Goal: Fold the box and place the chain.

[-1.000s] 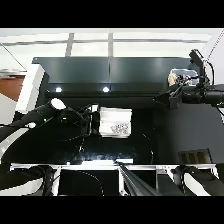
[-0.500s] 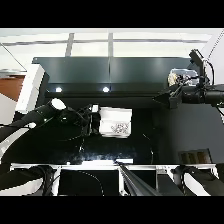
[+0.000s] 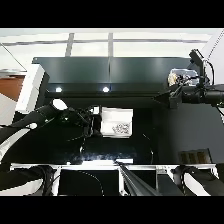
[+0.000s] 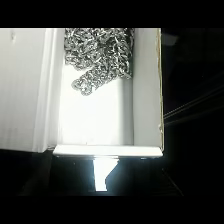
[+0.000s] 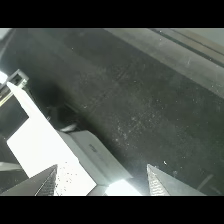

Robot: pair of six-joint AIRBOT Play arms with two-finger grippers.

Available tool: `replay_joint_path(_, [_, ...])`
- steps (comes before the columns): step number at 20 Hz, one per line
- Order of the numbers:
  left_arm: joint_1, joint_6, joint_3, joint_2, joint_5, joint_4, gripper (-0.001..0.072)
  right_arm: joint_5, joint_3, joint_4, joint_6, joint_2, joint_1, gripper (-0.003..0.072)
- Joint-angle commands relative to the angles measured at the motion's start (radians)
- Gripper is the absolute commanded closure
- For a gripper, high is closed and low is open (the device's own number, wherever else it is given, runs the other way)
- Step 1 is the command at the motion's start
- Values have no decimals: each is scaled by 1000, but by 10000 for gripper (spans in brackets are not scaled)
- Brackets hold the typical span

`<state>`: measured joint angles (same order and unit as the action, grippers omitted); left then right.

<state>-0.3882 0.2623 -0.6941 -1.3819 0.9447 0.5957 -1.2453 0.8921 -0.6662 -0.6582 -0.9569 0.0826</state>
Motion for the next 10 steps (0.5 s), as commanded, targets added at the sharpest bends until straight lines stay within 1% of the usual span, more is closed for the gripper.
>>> replay_joint_path(1, [-21,18,-2,0,-13,3,0,0,1,0,-1,0,0,44])
replay_joint_path(8, [-45,-12,-2,0,-60,10,11,0,1,0,-1,0,0,45])
replay_joint_path(9, [-50,-12,-2,0,-59,21,54,-2,1,0,-1,0,0,143])
replay_joint_path(10, [-56,-12,-2,0,-59,26,125,-4,1,0,0,0,0,214])
